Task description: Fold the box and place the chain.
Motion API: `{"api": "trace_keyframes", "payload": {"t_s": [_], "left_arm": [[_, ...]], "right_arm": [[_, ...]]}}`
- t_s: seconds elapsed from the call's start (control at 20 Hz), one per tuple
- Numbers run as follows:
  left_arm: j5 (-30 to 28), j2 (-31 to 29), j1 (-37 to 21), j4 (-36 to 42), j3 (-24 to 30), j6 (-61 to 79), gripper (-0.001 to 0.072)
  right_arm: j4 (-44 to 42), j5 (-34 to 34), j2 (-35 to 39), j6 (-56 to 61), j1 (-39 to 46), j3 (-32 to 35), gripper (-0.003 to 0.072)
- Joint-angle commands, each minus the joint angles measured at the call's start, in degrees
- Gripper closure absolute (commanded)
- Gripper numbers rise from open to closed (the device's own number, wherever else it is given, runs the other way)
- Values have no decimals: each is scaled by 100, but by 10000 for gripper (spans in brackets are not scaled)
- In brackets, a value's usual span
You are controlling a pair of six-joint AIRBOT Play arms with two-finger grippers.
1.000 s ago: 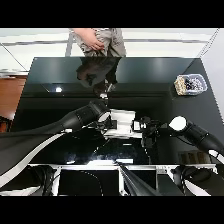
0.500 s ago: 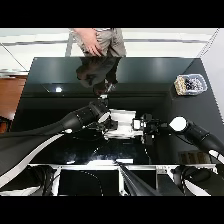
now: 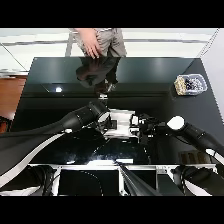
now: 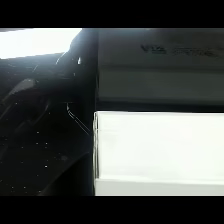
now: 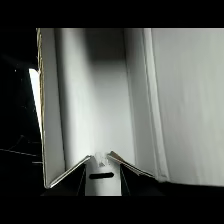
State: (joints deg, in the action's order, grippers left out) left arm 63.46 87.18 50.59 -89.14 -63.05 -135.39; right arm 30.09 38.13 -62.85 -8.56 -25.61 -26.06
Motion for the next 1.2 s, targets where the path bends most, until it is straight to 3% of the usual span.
{"api": "trace_keyframes", "payload": {"t_s": [0.0, 0.4, 0.5, 0.55, 0.6, 0.65, 0.7, 0.75, 0.8, 0.9, 1.0, 1.15], "left_arm": [[-17, -2, 2, 9, 0, -7, 677], [24, -2, 2, 28, 0, -9, 678], [24, -2, 2, 31, 0, -7, 677], [24, -2, 2, 31, 0, -7, 677], [26, -2, 2, 37, 0, -7, 677], [24, -2, 2, 90, 0, -7, 677], [22, -2, 0, 140, 0, -9, 677], [24, -2, 0, 140, 0, -9, 677], [26, -2, 2, 140, 0, -7, 677], [20, -2, 0, 136, 0, -7, 677], [20, -2, -2, 136, 0, -7, 677], [28, -2, -2, 140, 0, -7, 677]], "right_arm": [[-356, -247, -164, 0, -284, -7, 439], [-455, -396, -203, 273, -337, -7, 440], [-450, -398, -203, 321, -337, -7, 351], [-420, -411, -203, 321, -337, -7, 505], [-409, -413, -203, 326, -337, -7, 533], [-415, -444, -203, 330, -337, -7, 349], [-409, -492, -203, 326, -337, -7, 269], [-407, -549, -203, 326, -337, -7, 443], [-409, -597, -203, 326, -337, -7, 550], [-407, -643, -188, 391, -321, -7, 557], [-289, -579, 4, 997, -151, -15, 678], [240, 361, 708, 2575, 420, -179, 677]]}}
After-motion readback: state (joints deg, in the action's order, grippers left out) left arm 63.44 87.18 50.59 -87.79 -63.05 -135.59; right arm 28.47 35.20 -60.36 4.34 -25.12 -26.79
